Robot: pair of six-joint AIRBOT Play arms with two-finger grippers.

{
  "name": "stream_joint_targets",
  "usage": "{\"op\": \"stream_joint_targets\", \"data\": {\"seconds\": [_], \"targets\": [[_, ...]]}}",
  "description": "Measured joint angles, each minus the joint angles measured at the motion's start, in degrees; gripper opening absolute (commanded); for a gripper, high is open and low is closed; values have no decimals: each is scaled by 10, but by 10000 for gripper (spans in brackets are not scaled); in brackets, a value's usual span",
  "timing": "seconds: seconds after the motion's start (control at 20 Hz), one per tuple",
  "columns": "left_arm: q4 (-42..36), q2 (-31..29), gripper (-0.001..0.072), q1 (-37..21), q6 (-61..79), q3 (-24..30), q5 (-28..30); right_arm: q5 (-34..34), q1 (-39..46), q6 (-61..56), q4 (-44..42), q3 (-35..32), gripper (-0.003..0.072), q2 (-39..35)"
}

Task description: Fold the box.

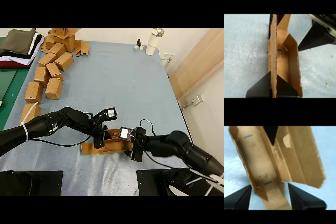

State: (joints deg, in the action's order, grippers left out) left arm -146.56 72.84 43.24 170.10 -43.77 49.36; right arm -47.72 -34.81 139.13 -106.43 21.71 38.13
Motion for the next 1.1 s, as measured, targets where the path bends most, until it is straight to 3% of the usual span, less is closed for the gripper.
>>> {"op": "stream_joint_targets", "data": {"seconds": [0.2, 0.35, 1.1], "targets": [[0, 0, 13, 0, 0, 0, 0, -48, 90, 204, -128, 22, 711, 72], [0, 0, 13, 0, 0, 0, 0, -66, 113, 271, -162, 37, 709, 106], [0, 0, 13, 0, 0, 0, 0, -81, 126, 323, -151, 47, 708, 147]]}}
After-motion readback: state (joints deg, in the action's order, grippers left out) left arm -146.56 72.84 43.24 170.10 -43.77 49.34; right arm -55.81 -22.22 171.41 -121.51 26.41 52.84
